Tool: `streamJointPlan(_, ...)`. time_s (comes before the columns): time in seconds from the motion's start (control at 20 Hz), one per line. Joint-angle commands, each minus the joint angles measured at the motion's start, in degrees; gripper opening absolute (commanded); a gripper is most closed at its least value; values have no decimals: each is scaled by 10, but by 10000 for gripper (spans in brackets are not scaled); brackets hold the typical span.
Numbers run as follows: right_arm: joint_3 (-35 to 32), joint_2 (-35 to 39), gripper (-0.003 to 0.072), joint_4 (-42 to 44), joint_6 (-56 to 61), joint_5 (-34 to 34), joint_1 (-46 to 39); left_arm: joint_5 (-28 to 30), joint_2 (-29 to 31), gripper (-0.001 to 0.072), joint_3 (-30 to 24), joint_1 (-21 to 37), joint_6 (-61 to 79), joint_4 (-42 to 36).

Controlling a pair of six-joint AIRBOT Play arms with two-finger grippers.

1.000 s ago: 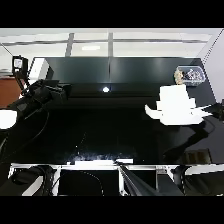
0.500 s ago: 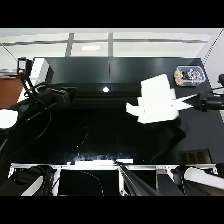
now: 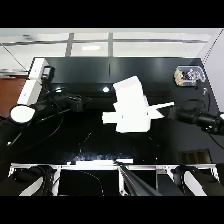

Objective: Fold the box and place the chain.

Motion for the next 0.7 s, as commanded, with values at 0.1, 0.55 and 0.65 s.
streamJointPlan(0.1,-45,26,48,-28,-102,-92,88,-79,-106,705,0,2,-46,-77)
streamJointPlan(0.55,-46,26,48,-42,-85,-109,143,-209,-264,705,0,21,235,-318)
streamJointPlan(0.65,-46,26,49,-46,-78,-110,143,-224,-270,704,3,21,320,-356)
